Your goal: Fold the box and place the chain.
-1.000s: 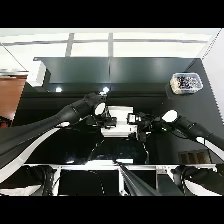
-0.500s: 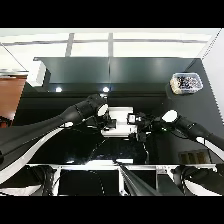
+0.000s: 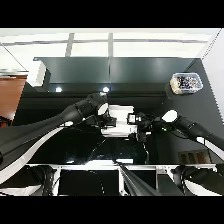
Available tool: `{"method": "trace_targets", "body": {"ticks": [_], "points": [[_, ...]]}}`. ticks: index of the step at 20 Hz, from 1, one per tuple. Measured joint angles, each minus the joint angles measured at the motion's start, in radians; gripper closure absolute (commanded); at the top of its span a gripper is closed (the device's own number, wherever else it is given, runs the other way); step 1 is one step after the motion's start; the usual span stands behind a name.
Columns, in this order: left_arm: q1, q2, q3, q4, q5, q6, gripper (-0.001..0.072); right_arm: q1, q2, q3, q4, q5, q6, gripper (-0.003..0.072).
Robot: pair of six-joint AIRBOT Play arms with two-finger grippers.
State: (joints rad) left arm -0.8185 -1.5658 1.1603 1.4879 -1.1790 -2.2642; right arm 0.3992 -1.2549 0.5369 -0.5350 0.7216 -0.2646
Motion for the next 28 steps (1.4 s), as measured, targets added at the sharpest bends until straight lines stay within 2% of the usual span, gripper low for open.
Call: {"method": "trace_targets", "body": {"ticks": [1, 2, 3, 4, 6, 7, 8, 14, 15, 16, 17, 21, 27, 28], "points": [[0.000, 0.000, 0.000, 0.000, 0.000, 0.002, 0.0681, 0.000, 0.000, 0.000, 0.000, 0.000, 0.000, 0.0609], [0.000, 0.000, 0.000, 0.000, 0.000, 0.002, 0.0592, 0.000, 0.000, 0.000, 0.000, 0.000, 0.000, 0.0609], [0.000, 0.000, 0.000, 0.000, -0.002, 0.008, 0.0396, 0.000, 0.000, 0.000, -0.001, 0.000, -0.002, 0.0609], [0.000, 0.000, 0.000, -0.005, -0.003, 0.009, 0.0300, 0.000, 0.000, 0.000, -0.001, -0.001, -0.002, 0.0609], [0.000, 0.000, 0.002, -0.006, -0.004, 0.001, 0.0308, 0.000, 0.000, 0.000, -0.001, -0.001, -0.001, 0.0609], [0.001, 0.000, 0.002, -0.005, -0.003, -0.004, 0.0472, 0.000, 0.000, 0.000, 0.000, -0.001, -0.001, 0.0609], [0.001, 0.000, 0.002, -0.004, -0.004, -0.010, 0.0671, 0.000, 0.000, 0.000, 0.000, -0.001, -0.001, 0.0609], [0.003, 0.000, 0.003, -0.002, -0.007, -0.020, 0.0684, 0.000, 0.000, 0.000, 0.000, -0.002, 0.000, 0.0608], [0.003, 0.000, 0.003, -0.002, -0.007, -0.020, 0.0684, 0.000, 0.000, 0.000, 0.000, -0.002, 0.000, 0.0434], [0.003, 0.000, 0.002, -0.002, -0.006, -0.020, 0.0684, 0.000, 0.000, 0.000, 0.000, -0.002, 0.000, 0.0127], [0.003, 0.000, 0.003, -0.001, -0.003, -0.020, 0.0684, 0.000, 0.000, 0.000, 0.001, -0.005, 0.008, 0.0001], [0.004, 0.000, 0.003, -0.001, 0.008, -0.023, 0.0684, 0.000, 0.026, 0.000, -0.022, -0.035, 0.097, 0.0003], [0.005, 0.000, 0.003, 0.000, 0.012, -0.020, 0.0684, 0.000, 0.121, 0.000, -0.214, -0.007, 0.208, 0.0005], [0.005, 0.000, 0.003, 0.000, 0.012, -0.020, 0.0683, 0.000, 0.130, 0.000, -0.237, 0.006, 0.217, 0.0049]]}}
